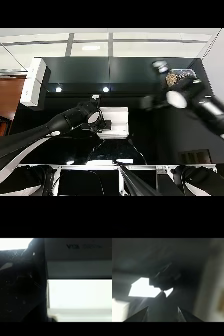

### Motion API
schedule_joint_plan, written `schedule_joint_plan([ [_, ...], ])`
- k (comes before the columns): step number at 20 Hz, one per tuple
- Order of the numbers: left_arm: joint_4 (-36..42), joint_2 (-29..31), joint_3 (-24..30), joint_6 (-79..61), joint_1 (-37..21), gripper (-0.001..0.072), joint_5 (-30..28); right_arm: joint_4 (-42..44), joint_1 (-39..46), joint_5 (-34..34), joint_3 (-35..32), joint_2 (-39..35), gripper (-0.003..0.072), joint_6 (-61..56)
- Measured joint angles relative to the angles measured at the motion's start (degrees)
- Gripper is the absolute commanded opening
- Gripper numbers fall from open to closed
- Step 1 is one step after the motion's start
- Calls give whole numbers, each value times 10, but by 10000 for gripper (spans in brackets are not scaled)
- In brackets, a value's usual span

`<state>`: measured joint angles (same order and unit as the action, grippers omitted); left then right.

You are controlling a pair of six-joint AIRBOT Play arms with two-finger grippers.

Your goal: Fold the box and place the chain.

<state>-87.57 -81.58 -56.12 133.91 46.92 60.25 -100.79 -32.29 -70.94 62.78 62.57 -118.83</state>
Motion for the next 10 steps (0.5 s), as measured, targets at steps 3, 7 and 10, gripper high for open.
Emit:
schedule_joint_plan([
  [3,0,0,0,0,0,29,0,-125,90,36,-6,-21,717,2],
  [7,0,0,0,1,0,29,0,-126,239,153,-9,20,717,17],
  [10,0,0,0,0,0,29,0,-50,322,205,42,100,709,38],
])
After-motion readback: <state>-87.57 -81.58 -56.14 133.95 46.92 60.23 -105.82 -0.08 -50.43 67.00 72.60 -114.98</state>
